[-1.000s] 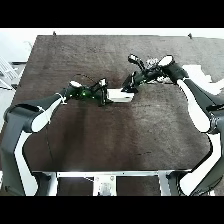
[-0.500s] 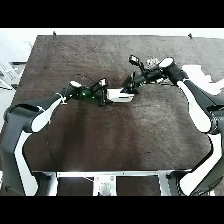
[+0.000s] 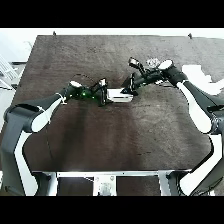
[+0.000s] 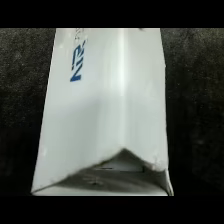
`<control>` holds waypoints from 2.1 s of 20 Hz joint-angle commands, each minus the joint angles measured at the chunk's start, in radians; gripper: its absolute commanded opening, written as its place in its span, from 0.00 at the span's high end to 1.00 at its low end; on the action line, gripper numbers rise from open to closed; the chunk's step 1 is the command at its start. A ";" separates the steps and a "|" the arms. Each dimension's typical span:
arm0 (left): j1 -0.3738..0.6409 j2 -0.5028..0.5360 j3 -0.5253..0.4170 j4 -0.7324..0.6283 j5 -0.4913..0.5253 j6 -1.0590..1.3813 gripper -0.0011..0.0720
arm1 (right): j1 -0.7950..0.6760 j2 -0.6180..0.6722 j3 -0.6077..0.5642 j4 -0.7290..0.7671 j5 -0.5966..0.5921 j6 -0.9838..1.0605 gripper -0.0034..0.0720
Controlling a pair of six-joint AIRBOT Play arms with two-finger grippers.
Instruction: Fold the box and place the chain.
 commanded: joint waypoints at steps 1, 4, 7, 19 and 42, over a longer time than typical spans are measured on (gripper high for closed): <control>0.001 0.000 0.000 0.000 0.000 0.000 0.59 | 0.000 0.028 -0.006 0.019 -0.009 -0.014 0.41; 0.000 0.000 0.000 0.000 0.000 0.000 0.59 | 0.000 0.044 -0.016 0.018 -0.010 -0.014 0.45; 0.001 0.000 0.000 0.000 0.000 0.000 0.59 | 0.000 0.044 -0.053 0.004 -0.036 -0.015 0.46; 0.001 0.000 0.000 0.000 0.000 0.000 0.59 | 0.001 0.044 -0.091 0.018 -0.074 -0.039 0.52; 0.000 0.000 0.000 0.000 0.000 0.000 0.59 | 0.024 0.044 -0.211 0.122 -0.088 -0.091 0.57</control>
